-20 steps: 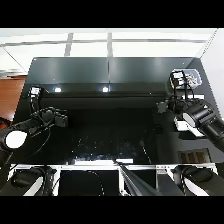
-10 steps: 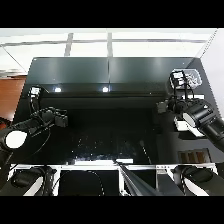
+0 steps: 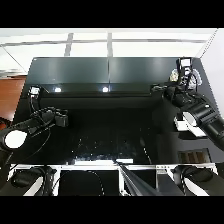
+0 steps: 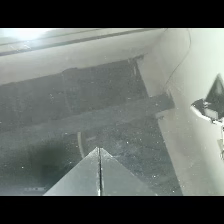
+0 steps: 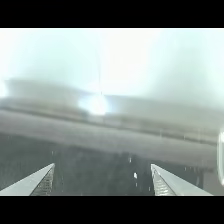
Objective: Fold the box and place the chain.
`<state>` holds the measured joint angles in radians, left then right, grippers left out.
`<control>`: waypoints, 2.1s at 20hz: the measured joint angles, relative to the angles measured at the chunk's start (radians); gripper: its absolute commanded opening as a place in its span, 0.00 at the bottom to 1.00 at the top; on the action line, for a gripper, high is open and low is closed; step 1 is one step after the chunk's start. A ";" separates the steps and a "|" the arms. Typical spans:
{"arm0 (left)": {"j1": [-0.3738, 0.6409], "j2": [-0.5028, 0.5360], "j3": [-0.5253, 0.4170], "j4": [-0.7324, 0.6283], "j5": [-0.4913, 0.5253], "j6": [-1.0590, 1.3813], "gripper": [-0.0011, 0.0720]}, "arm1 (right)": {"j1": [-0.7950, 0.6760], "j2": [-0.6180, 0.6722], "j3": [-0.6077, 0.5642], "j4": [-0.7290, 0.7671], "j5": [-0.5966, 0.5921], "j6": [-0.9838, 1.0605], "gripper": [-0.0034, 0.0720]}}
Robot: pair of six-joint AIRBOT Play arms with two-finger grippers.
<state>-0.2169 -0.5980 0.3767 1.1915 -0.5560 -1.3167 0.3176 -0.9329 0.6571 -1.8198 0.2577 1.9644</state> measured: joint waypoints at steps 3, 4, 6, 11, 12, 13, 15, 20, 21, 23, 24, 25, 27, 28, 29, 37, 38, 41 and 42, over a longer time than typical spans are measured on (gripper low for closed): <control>0.000 0.000 0.000 -0.003 0.002 0.000 0.05 | -0.140 -0.022 0.034 -0.064 0.060 -0.003 0.99; 0.000 0.000 0.000 -0.005 0.003 0.000 0.05 | -0.234 -0.036 0.054 -0.076 0.110 -0.004 0.99; 0.000 0.000 0.000 -0.006 0.003 0.000 0.05 | -0.451 -0.067 0.093 -0.095 0.195 -0.004 0.99; 0.000 0.000 0.000 -0.006 0.003 0.000 0.05 | -0.991 -0.166 0.220 0.048 0.407 -0.148 0.99; 0.000 0.000 0.000 -0.007 0.003 0.000 0.05 | -1.079 -0.203 0.262 0.131 0.450 -0.226 0.99; 0.000 0.000 0.000 -0.007 0.003 0.000 0.05 | -1.153 -0.248 0.310 0.208 0.504 -0.309 0.99; 0.000 0.000 0.000 -0.007 0.002 0.000 0.05 | -1.251 -0.336 0.409 0.337 0.599 -0.455 0.99; 0.000 0.000 0.000 -0.007 0.002 0.000 0.05 | -1.347 -0.528 0.597 0.486 0.795 -0.725 0.99; 0.000 0.000 0.000 -0.007 0.001 0.000 0.05 | -1.353 -0.555 0.613 0.496 0.821 -0.763 0.99; 0.000 0.000 0.000 -0.007 0.001 0.000 0.05 | -1.362 -0.607 0.634 0.510 0.871 -0.839 0.99; 0.000 0.000 0.000 -0.007 0.000 0.000 0.05 | -1.364 -0.626 0.640 0.519 0.887 -0.876 0.99; 0.000 0.000 0.000 -0.007 0.000 0.000 0.05 | -1.366 -0.642 0.645 0.531 0.908 -0.914 0.99; 0.000 0.000 0.000 -0.007 -0.001 0.000 0.05 | -1.367 -0.664 0.651 0.568 0.923 -0.990 0.99; 0.000 0.000 0.000 -0.007 -0.001 0.000 0.05 | -1.367 -0.670 0.653 0.590 0.931 -1.025 0.93; 0.000 0.000 0.000 -0.007 -0.001 0.000 0.05 | -1.365 -0.675 0.654 0.612 0.935 -1.059 0.78; 0.000 0.000 0.000 -0.007 -0.002 0.000 0.05 | -1.315 -0.684 0.656 0.550 1.007 -1.131 0.07; 0.000 0.000 0.000 -0.007 -0.002 0.000 0.05 | -1.301 -0.680 0.656 0.539 1.020 -1.122 0.07; 0.000 0.000 0.000 -0.007 -0.002 0.000 0.05 | -1.249 -0.656 0.656 0.538 1.036 -1.115 0.07; 0.000 0.000 0.000 -0.007 -0.002 0.000 0.05 | -1.227 -0.643 0.653 0.555 1.039 -1.114 0.07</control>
<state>-0.2169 -0.5980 0.3767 1.1847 -0.5575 -1.3167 -0.9092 -1.5757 1.3102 -1.2644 1.2968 0.8509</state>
